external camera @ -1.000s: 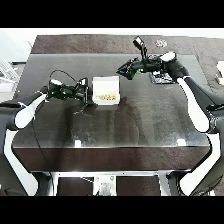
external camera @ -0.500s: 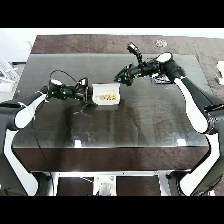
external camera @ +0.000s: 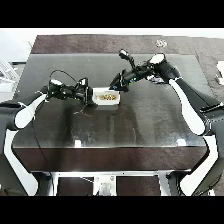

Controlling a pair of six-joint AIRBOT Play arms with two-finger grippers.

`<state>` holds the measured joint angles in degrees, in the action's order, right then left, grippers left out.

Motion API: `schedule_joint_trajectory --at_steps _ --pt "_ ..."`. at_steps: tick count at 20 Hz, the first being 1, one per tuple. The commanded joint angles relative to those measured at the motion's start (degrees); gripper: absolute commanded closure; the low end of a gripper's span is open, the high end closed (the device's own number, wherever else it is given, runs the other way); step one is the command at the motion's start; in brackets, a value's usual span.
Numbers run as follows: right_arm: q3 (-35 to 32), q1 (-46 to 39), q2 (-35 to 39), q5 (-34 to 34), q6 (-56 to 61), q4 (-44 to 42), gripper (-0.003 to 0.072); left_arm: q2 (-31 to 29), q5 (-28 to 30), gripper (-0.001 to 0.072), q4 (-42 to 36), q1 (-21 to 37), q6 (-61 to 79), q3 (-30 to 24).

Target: Fold the box and place the chain.

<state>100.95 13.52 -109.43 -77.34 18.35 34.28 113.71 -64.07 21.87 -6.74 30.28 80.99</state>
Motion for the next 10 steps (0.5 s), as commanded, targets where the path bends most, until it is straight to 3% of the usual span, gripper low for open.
schedule_joint_trajectory --at_steps 1,10 --pt "0.0 1.68 -0.04 -0.48 0.0 2.93 0.039 -0.04 0.0 0.0298 0.0 0.02 0.02 0.02" --pt "-2.29 1.75 -0.46 3.87 -1.09 3.96 0.0344 -0.04 0.0 0.0299 0.0 0.02 0.02 0.02"
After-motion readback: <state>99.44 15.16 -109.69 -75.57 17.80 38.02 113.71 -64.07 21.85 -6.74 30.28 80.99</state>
